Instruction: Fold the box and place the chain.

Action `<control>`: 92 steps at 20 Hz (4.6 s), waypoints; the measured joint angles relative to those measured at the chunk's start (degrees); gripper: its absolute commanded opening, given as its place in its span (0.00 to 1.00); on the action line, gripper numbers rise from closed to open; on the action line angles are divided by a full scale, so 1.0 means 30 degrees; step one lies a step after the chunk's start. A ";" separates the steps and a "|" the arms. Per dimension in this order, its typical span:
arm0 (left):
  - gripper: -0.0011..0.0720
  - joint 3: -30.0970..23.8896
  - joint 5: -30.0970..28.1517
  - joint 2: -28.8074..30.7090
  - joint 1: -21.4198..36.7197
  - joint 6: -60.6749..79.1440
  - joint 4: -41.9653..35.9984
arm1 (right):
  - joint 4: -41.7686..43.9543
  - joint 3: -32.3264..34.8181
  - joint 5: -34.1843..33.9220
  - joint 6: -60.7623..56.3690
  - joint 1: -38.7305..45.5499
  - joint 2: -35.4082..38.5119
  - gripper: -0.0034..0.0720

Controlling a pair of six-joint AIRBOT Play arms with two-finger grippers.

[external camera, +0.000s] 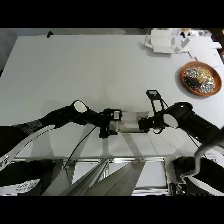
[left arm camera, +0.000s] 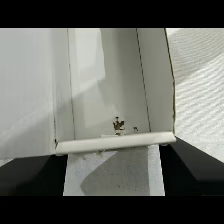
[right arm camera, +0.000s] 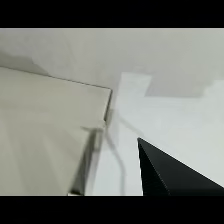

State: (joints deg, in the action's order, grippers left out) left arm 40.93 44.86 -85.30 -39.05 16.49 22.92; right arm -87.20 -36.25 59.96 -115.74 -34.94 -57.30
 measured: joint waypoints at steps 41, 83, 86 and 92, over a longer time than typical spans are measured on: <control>0.22 0.0000 0.0000 0.0000 -0.0007 -0.0007 0.0000 | 0.1100 -1.4783 -0.2295 1.1220 1.8979 -1.3391 0.31; 0.22 0.0000 0.0000 0.0000 -0.0007 -0.0007 -0.0007 | 0.1472 -1.4775 -0.0495 1.3172 1.8979 -1.3508 0.31; 0.22 0.0000 -0.0007 0.0000 -0.0007 -0.0007 0.0000 | 0.1406 -1.4775 -0.1107 1.3158 1.8979 -1.3719 0.29; 0.22 0.0000 0.0000 0.0000 -0.0007 -0.0007 0.0000 | 0.1268 -1.4775 -0.1763 1.3070 1.8979 -1.4032 0.08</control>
State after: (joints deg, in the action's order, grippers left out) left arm 40.93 44.86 -85.30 -39.07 16.47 22.92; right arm -83.40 -80.58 54.68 -76.53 22.00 -99.39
